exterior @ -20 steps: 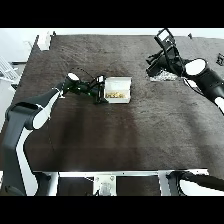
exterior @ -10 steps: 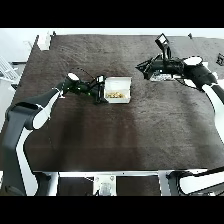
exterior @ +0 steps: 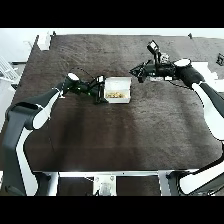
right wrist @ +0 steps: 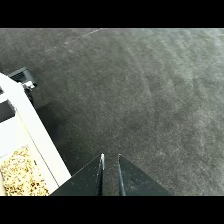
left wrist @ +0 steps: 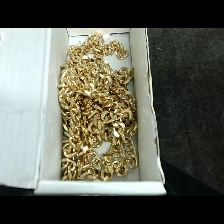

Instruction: Fold the box and place the chain.

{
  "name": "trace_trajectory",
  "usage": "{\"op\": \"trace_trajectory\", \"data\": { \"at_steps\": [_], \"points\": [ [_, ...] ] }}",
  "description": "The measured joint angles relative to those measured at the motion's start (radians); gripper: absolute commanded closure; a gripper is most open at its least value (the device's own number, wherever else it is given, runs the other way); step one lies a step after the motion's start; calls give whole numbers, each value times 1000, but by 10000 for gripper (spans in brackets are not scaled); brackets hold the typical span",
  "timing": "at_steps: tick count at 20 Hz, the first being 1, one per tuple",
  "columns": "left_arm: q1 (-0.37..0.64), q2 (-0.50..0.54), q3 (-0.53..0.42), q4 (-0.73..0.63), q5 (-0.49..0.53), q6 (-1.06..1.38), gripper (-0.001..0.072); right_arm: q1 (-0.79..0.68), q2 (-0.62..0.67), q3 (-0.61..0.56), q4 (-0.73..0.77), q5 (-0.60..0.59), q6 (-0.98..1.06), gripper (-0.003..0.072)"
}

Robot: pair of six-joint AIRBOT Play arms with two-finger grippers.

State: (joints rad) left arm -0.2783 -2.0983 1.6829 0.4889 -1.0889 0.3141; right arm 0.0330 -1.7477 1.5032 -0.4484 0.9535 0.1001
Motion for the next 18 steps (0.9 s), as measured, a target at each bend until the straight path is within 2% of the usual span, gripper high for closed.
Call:
{"op": "trace_trajectory", "data": {
  "at_steps": [10, 12, 14, 18],
  "points": [
    [0, 0, 0, 0, 0, 0, 231, 74, -5, 2, -118, 128, 22, 564],
    [0, 0, 0, 0, 0, 0, 231, 93, -5, 2, -137, 142, 25, 522],
    [0, 0, 0, 0, 0, 0, 231, 108, -5, 2, -150, 165, 28, 422],
    [0, 0, 0, 0, 0, 0, 231, 122, -5, 2, -174, 228, 28, 405]
  ]
}}
